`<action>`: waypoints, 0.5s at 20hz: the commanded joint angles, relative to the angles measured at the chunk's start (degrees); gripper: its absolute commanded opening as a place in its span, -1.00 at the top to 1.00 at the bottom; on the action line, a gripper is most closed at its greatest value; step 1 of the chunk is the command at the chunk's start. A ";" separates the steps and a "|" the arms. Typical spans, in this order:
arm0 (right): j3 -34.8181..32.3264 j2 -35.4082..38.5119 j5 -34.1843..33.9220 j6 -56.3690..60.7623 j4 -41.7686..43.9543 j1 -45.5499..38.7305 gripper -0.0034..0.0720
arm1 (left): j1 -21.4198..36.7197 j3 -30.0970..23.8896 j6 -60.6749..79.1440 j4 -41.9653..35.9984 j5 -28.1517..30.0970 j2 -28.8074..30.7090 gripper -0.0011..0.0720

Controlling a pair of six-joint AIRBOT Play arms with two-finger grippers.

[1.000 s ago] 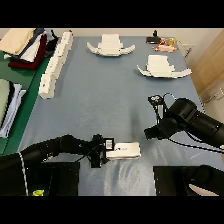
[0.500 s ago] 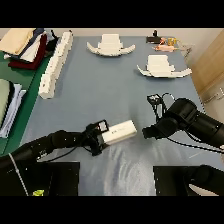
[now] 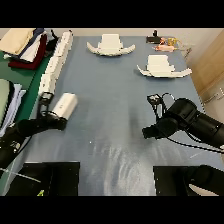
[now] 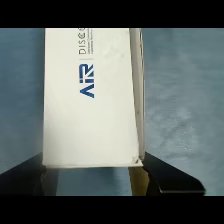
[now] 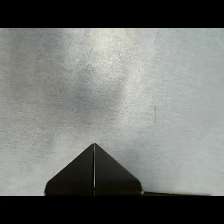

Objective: Fold the box.

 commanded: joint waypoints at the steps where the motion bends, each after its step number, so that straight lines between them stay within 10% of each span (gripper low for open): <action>1: 0.07 -0.02 0.00 0.00 0.02 0.02 0.90 | 17.73 1.62 -2.45 4.33 -2.99 1.07 -0.48; 10: 0.07 -0.02 0.00 0.00 0.00 0.02 0.90 | 22.93 5.68 3.17 4.24 3.17 -9.79 -0.48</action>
